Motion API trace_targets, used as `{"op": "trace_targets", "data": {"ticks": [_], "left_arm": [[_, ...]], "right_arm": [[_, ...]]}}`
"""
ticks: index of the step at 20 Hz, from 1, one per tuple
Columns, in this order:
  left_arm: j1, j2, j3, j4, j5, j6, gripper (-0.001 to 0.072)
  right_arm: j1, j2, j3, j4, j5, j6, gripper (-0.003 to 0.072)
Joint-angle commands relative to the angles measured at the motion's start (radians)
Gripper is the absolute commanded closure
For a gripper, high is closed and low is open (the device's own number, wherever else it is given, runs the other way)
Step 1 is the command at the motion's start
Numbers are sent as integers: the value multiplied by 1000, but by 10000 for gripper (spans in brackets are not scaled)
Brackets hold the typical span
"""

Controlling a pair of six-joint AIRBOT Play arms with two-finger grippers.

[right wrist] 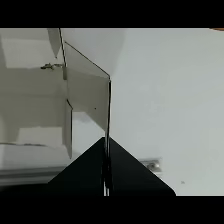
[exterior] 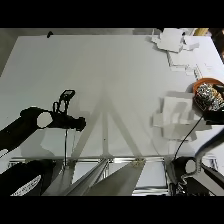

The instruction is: Fold the box and place the chain.

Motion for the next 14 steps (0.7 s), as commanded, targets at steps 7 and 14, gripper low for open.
{"op": "trace_targets", "data": {"ticks": [7, 14], "left_arm": [[6, 0, 1, -9, 0, 0, 140], [6, -2, 1, -17, 14, 0, 140]], "right_arm": [[510, 550, -378, 341, -165, 283, 665], [660, 574, -383, 332, -169, 308, 664]]}}
